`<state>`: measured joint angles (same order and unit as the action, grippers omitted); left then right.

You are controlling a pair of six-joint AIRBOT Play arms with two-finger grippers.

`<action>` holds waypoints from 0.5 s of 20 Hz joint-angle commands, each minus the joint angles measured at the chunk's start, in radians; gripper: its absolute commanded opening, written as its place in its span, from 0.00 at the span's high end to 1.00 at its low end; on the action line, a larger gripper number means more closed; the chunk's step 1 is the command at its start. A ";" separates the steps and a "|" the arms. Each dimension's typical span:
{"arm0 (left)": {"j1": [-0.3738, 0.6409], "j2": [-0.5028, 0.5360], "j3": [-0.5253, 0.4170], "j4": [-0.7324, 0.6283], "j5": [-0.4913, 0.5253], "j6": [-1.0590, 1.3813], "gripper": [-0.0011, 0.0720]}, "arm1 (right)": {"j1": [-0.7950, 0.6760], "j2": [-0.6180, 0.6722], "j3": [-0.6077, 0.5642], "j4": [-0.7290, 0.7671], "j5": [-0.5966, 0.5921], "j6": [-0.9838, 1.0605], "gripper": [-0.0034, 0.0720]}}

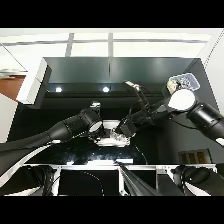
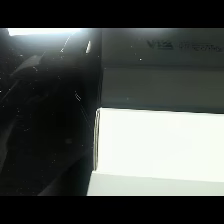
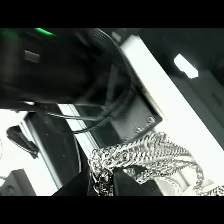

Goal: Fold the box and place the chain.

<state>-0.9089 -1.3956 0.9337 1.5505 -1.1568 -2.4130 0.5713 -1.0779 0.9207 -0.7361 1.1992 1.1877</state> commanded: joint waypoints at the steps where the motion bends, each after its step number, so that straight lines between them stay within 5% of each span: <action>1: 0.000 0.000 0.000 0.001 0.001 0.000 0.95 | 0.010 -0.042 -0.038 0.000 -0.041 -0.007 0.85; 2: 0.001 0.000 0.000 0.002 0.001 0.000 0.95 | -0.003 -0.041 -0.035 -0.011 -0.018 -0.007 0.39; 3: 0.002 0.000 0.000 0.001 -0.001 0.000 0.95 | -0.034 -0.040 -0.022 -0.038 0.045 -0.007 0.11; 7: 0.002 0.000 0.000 0.002 -0.002 0.000 0.95 | -0.275 0.014 0.015 -0.100 0.299 -0.050 0.12; 10: 0.002 0.000 0.000 0.001 0.000 0.000 0.95 | -0.407 0.076 -0.046 -0.158 0.270 -0.158 0.12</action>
<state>-0.9081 -1.3956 0.9337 1.5509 -1.1576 -2.4130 0.2855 -1.0473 0.9123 -0.8406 1.4246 1.1202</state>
